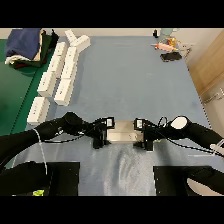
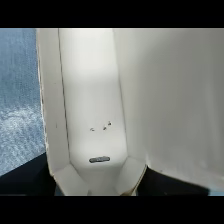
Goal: Fold the box.
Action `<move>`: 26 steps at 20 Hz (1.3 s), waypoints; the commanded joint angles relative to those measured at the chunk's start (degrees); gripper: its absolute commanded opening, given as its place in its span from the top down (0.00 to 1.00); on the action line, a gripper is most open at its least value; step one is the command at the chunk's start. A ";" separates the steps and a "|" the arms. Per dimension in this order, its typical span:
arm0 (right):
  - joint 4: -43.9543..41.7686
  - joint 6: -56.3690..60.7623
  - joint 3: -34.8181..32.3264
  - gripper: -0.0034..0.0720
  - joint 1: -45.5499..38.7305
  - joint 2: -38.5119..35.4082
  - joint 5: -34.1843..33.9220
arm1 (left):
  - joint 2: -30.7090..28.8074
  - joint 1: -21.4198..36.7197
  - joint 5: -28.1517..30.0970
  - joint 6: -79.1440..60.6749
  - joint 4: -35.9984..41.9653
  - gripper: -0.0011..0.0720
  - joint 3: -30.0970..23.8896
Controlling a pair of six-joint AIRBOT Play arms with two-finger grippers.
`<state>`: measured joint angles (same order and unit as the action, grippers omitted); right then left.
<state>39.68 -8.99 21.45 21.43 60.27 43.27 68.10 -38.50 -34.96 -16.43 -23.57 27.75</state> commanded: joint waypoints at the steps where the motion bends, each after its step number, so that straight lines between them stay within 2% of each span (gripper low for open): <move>1: 0.44 2.25 0.04 0.00 -0.04 -0.57 1.33 | 0.02 0.00 0.02 -0.02 0.00 0.33 0.04; 4: 5.90 5.46 0.02 0.00 -0.07 -4.59 2.47 | 0.02 0.00 0.02 -0.02 0.00 0.33 0.04; 7: 13.00 13.42 0.02 0.00 -0.07 -11.15 3.58 | 0.02 0.00 0.02 -0.02 0.00 0.33 0.04; 11: 19.58 27.52 0.02 0.00 -0.07 -20.00 8.02 | 0.02 0.00 0.02 -0.02 0.00 0.33 0.04; 14: 22.88 33.48 0.02 0.00 -0.04 -26.29 10.01 | 0.02 0.00 0.02 -0.02 0.00 0.33 0.04; 16: 18.67 41.59 0.02 0.01 -0.04 -30.10 10.82 | 0.02 0.00 0.02 -0.02 0.00 0.33 0.04; 18: 10.10 64.06 0.02 0.01 -0.04 -32.04 10.75 | 0.02 0.00 0.02 -0.02 0.00 0.33 0.04; 20: 5.38 84.26 -0.07 0.01 0.39 -31.98 10.82 | 0.02 0.00 0.00 -0.02 0.00 0.33 0.04; 21: 4.09 88.87 -0.11 0.01 0.57 -31.98 10.62 | 0.02 0.00 0.02 -0.02 0.00 0.33 0.04; 26: 0.70 94.77 -0.09 0.03 0.57 -32.00 2.78 | 0.02 0.00 0.02 -0.02 0.00 0.33 0.04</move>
<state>44.12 75.66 21.39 21.91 28.56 49.98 68.10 -38.50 -34.96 -16.43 -23.57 27.75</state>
